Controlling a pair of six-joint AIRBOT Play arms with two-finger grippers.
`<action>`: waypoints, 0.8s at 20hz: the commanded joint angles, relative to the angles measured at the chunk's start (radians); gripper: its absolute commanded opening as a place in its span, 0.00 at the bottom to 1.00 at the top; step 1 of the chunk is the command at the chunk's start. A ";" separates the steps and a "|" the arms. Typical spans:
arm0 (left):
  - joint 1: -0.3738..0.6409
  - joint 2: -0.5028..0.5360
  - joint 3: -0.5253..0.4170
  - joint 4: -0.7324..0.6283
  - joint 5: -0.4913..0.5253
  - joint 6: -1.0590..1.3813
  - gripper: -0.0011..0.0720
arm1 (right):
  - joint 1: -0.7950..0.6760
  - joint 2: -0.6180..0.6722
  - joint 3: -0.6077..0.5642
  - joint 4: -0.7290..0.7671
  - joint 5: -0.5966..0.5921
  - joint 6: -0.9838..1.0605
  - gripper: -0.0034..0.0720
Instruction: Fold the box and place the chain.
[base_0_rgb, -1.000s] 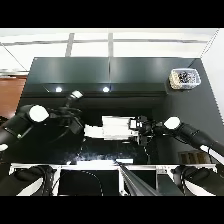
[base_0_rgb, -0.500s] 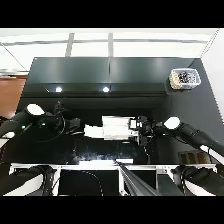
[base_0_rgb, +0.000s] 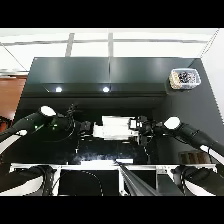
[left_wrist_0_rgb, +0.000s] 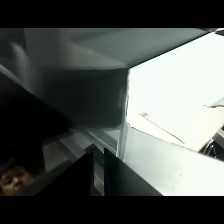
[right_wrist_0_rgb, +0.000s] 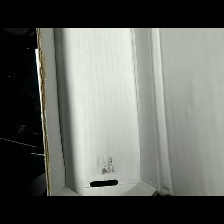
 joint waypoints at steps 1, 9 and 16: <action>-0.005 0.006 0.001 -0.027 0.003 0.078 0.28 | 0.000 0.000 0.000 0.000 0.000 0.000 0.68; -0.007 0.066 0.028 -0.035 -0.059 0.115 0.99 | 0.000 0.000 0.000 0.000 0.000 0.000 0.68; -0.101 0.129 0.037 -0.046 0.022 0.028 0.98 | 0.000 0.000 0.000 0.000 0.000 0.000 0.68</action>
